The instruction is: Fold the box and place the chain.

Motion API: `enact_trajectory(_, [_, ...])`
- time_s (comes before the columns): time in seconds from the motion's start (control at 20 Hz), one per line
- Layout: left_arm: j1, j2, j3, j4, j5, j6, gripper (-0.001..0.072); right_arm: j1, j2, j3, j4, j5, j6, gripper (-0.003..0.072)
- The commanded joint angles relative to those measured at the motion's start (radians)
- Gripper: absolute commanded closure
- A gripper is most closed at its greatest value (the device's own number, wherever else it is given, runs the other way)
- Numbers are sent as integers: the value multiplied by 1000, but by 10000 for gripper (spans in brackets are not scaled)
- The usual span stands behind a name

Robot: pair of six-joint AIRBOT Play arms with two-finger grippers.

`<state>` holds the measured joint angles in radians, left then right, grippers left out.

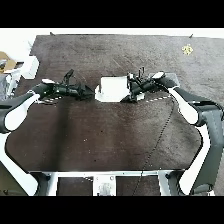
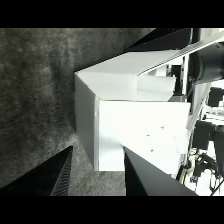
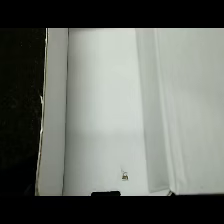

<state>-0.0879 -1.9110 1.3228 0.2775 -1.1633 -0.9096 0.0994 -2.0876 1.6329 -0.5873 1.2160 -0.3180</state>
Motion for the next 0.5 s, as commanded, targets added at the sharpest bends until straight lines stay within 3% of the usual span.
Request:
enact_trajectory(0.0, [-21,-1,14,6,12,2,369,1,-1,0,0,0,0,301])
enact_trajectory(0.25, [-61,-1,95,99,21,-60,369,1,-1,0,0,0,0,301])
enact_trajectory(0.35, [-75,-1,118,139,28,-85,429,1,-1,0,0,0,0,301])
enact_trajectory(0.45, [-91,-1,153,174,38,-116,428,1,-1,0,0,0,0,301])
